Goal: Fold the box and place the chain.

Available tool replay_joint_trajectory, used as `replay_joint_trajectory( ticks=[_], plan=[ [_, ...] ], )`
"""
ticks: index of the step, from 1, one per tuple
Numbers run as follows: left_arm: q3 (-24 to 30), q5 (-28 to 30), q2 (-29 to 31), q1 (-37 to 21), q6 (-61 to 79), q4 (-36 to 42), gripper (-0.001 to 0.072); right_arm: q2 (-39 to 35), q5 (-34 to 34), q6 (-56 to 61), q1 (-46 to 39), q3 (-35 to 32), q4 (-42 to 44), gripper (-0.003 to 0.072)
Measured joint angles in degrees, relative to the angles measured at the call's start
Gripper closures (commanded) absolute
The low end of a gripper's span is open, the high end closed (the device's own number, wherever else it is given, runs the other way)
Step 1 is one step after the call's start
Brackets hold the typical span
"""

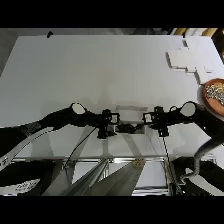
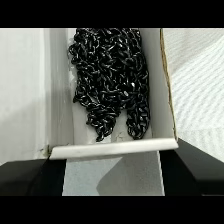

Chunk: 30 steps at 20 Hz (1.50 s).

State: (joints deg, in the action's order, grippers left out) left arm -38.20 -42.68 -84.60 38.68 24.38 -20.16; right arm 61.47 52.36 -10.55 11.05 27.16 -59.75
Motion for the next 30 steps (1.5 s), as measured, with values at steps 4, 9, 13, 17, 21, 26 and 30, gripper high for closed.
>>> replay_joint_trajectory(
  ticks=[4,9,13,17,21,26,30],
  plan=[
    [0.0,0.0,0.0,0.0,0.0,0.0,0.0396,-1.7,1.7,0.7,0.2,0.0,-0.1,0.0668],
    [0.0,0.0,0.0,0.0,0.0,0.0,0.0396,-10.1,6.0,8.9,0.3,0.0,0.5,0.0668],
    [0.0,0.0,0.0,0.0,0.0,0.0,0.0396,-15.9,9.1,13.0,0.3,0.0,9.3,0.0668],
    [0.0,0.0,0.0,0.0,0.0,0.0,0.0396,-17.6,9.5,13.7,0.3,-0.2,21.9,0.0668],
    [0.0,0.0,0.0,0.0,0.0,0.0,0.0396,-17.5,7.0,12.2,3.8,-0.6,28.5,0.0667],
    [0.0,0.0,0.0,0.0,0.0,0.0,0.0396,-14.7,-2.3,11.6,11.6,-0.7,28.7,0.0481],
    [0.0,0.0,0.0,0.0,0.0,0.0,0.0396,-13.6,-6.7,9.0,14.0,-0.7,26.2,0.0483]
  ],
)
